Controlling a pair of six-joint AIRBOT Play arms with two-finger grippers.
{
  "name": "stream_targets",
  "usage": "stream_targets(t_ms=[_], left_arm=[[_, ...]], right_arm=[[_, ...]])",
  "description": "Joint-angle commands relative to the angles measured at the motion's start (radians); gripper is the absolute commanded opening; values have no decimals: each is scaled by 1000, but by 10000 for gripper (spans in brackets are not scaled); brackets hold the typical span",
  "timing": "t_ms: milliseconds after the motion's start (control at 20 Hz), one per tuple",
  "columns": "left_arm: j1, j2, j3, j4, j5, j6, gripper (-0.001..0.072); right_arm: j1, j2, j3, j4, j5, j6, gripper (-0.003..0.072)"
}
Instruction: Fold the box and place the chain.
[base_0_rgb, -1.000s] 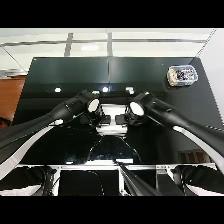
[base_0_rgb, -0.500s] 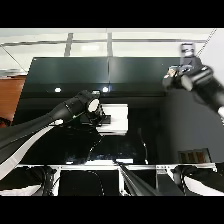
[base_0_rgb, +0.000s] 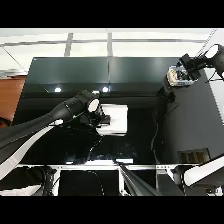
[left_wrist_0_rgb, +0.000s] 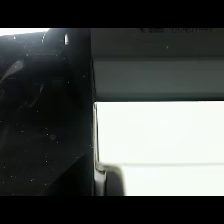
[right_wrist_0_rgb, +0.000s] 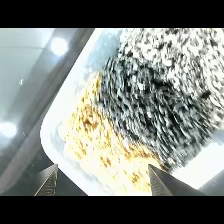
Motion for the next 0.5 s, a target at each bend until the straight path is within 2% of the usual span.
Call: stream_targets(t_ms=[0, 350, 400, 450], left_arm=[[0, 0, 0, -3, -4, 0, 29], [0, 0, 0, -3, -4, 0, 29], [0, 0, 0, -3, -4, 0, 29], [0, 0, 0, -3, -4, 0, 29]], right_arm=[[-21, -85, 83, 66, 22, 18, 614], [13, -137, 83, 87, 27, 30, 614], [15, -145, 83, 84, 27, 27, 564], [17, -148, 83, 81, 26, 8, 429]])
